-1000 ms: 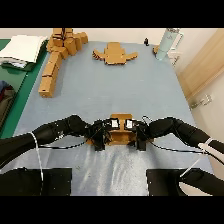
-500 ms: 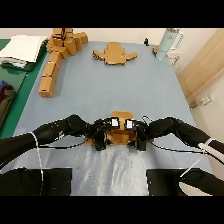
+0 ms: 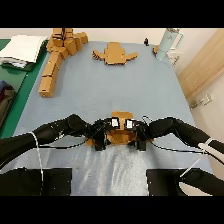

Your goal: Fold the box.

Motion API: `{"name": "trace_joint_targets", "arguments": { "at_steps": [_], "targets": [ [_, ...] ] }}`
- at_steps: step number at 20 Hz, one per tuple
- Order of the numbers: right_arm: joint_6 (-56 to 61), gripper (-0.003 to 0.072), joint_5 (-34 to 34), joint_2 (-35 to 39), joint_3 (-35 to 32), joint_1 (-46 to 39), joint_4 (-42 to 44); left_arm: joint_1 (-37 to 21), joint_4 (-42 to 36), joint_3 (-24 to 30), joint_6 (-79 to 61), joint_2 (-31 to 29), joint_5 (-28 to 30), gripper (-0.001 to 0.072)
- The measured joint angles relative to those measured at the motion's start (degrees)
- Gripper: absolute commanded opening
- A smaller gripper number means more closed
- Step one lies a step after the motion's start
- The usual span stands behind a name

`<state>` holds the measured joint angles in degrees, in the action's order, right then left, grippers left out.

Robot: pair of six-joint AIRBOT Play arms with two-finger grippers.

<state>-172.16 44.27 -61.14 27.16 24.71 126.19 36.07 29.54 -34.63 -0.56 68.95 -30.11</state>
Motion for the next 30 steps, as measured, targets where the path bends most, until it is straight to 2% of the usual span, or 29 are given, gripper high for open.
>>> {"name": "trace_joint_targets", "arguments": {
  "at_steps": [1,2,7,11,14,17,20,23,25,30],
  "targets": [
    [0.02,0.0503,0.0,0.0,0.0,0.0,0.0,0.0,-0.15,-0.04,0.0,0.0,-0.09,0.0035],
    [0.07,0.0502,0.0,0.0,0.0,0.02,0.02,0.02,-0.24,-0.11,0.0,-0.13,-0.31,0.0013],
    [0.07,0.0503,-0.02,0.0,0.0,0.02,0.04,0.0,2.4,-0.24,3.52,-2.4,-0.31,0.0013],
    [0.07,0.0502,-0.04,0.0,0.0,0.02,0.04,-0.17,14.21,-0.24,15.8,-7.06,-1.81,0.0013],
    [0.07,0.0502,-0.02,0.0,0.0,0.0,0.04,-1.51,22.23,-0.24,27.91,-13.46,-4.52,0.0013],
    [0.04,0.0502,0.0,0.0,0.0,0.02,0.04,-5.49,26.14,-0.24,40.74,-20.98,-7.54,0.0012],
    [0.04,0.0502,-0.02,0.0,0.0,0.02,0.04,-12.94,31.28,-0.2,61.09,-25.81,-12.39,0.0012],
    [0.04,0.0502,-0.02,0.0,0.0,0.02,0.04,-20.61,34.71,1.14,75.19,-25.81,-18.86,0.0012],
    [0.04,0.0502,-0.02,0.0,0.0,0.02,0.04,-23.45,35.41,2.47,79.41,-23.78,-21.11,0.0012],
    [0.04,0.0502,-0.02,0.0,0.0,0.02,0.02,-23.54,28.68,4.52,78.55,-15.78,-21.03,0.0011]
  ]
}}
